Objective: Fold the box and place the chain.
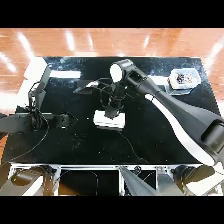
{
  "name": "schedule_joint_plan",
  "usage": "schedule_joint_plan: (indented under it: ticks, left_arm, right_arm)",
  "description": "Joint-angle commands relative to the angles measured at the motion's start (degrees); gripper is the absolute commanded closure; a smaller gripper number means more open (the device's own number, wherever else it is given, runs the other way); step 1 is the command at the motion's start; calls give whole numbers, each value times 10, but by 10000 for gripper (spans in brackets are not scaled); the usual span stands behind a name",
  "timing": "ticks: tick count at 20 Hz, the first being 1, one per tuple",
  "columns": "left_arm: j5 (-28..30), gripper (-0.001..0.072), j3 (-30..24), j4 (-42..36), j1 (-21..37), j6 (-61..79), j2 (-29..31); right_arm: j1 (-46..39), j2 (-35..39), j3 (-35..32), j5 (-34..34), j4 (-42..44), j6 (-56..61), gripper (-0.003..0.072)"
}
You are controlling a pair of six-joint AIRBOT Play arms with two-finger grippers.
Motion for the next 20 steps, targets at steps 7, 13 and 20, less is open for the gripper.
schedule_joint_plan:
  ticks: [7,13,20]
  left_arm:
    - [-85,74,1,0,0,29,-13]
    - [-105,74,1,-5,0,44,-71]
    - [-99,74,1,-6,0,48,-83]
  right_arm:
    - [-111,355,-440,-445,139,383,653]
    - [-23,449,-669,-708,341,444,653]
    - [-5,382,-636,-670,360,398,653]
